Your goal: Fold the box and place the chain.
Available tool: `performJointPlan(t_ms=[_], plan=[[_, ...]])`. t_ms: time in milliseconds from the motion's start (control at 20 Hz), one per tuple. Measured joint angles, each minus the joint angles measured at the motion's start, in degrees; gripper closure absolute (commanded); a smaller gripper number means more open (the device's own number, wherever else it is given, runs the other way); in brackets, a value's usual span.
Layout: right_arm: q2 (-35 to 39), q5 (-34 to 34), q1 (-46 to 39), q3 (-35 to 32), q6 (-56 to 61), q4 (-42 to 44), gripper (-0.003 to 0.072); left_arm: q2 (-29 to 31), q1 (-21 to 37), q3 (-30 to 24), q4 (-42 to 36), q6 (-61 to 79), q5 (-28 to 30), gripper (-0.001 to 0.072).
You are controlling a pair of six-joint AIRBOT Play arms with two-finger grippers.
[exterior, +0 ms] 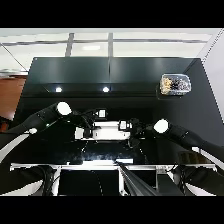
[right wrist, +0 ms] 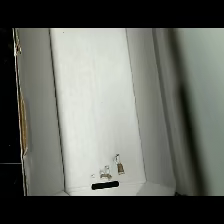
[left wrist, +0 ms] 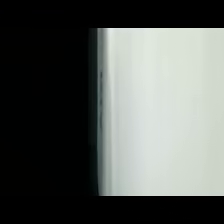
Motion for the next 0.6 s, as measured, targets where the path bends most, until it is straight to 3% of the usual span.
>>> performJointPlan(t_ms=[200,250,350,450,600], plan=[[0.00,-0.07,0.13,0.00,0.22,-0.28,0.0097,0.00,0.00,0.00,0.00,0.00,0.00,0.0675],[0.00,-0.04,0.13,0.00,0.22,-0.33,0.0184,0.00,0.00,0.00,0.00,0.02,0.00,0.0675],[0.00,-0.04,0.17,0.00,0.22,-0.42,0.0216,0.00,0.00,0.00,0.02,0.04,0.04,0.0667],[0.02,-0.07,0.17,0.00,0.22,-0.50,0.0216,0.00,0.00,0.00,-0.07,0.00,0.26,0.0436],[0.00,-0.09,0.17,0.00,0.20,-0.52,0.0216,0.13,0.07,0.26,-0.04,-0.66,0.24,0.0247]])
